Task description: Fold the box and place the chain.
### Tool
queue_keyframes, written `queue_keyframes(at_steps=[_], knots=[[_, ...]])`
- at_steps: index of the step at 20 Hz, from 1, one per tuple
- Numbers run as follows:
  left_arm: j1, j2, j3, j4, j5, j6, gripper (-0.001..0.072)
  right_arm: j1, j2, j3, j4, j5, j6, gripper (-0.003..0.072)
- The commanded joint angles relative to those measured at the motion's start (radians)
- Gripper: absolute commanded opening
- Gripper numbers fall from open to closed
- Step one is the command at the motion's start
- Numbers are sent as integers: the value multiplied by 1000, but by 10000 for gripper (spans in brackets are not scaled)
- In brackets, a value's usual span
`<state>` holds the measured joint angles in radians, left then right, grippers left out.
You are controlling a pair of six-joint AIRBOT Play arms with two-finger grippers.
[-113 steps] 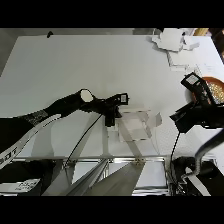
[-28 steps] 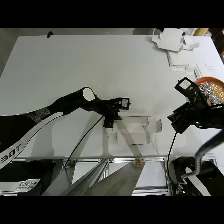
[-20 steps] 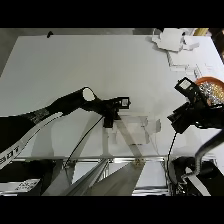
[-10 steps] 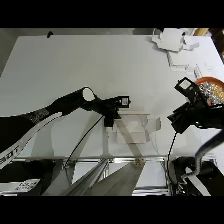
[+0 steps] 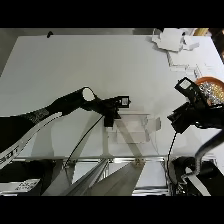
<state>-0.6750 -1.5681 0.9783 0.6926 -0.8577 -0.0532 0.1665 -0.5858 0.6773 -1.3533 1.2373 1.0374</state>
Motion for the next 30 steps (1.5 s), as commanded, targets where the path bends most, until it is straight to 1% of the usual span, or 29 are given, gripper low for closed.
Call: queue_keyframes(at_steps=[1,14,17,25,30], knots=[[0,0,1,0,-12,0,11,0,0,0,0,1,0,339],[0,0,1,0,-14,0,11,1,0,0,13,5,1,339],[0,1,1,-22,-14,0,9,1,0,0,31,-5,0,339],[0,3,1,9,-14,-109,4,1,-1,0,30,-30,-1,339],[0,49,1,27,21,-109,6,1,-1,0,30,-43,-22,339]])
